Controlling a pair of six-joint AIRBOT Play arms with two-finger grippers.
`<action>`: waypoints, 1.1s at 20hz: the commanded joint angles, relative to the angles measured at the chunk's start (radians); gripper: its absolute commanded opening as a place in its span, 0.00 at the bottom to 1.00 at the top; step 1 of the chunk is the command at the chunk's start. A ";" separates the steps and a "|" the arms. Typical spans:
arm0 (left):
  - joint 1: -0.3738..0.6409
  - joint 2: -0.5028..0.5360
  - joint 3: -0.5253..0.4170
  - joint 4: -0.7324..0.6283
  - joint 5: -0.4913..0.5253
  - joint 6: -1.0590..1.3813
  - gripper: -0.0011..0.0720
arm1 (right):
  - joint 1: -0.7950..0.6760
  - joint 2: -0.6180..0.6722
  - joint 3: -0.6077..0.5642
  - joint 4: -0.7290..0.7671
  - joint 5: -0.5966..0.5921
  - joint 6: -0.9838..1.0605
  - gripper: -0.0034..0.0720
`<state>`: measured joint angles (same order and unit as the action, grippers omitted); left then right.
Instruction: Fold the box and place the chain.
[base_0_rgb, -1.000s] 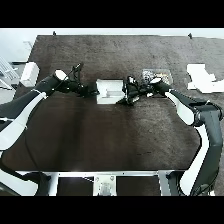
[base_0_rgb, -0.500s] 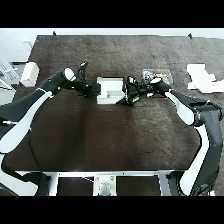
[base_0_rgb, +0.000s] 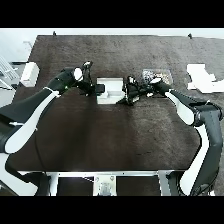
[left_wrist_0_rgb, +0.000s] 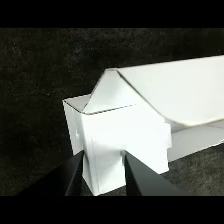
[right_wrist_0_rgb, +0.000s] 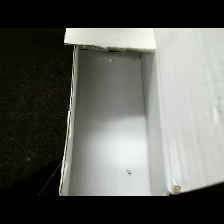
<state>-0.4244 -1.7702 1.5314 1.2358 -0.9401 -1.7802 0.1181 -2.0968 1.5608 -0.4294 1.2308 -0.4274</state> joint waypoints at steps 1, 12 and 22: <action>-0.005 -0.047 0.068 0.046 -0.069 -0.030 0.42 | 0.001 0.000 0.000 0.000 0.001 0.000 0.73; -0.018 -0.108 0.162 0.135 -0.187 -0.078 0.42 | 0.001 0.000 0.000 0.000 0.001 0.000 0.73; -0.031 -0.118 0.233 0.169 -0.230 -0.098 0.42 | 0.001 0.000 0.000 0.000 0.001 0.000 0.73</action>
<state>-0.4511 -1.8896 1.7542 1.3846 -1.1717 -1.8668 0.1192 -2.0968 1.5608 -0.4294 1.2320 -0.4282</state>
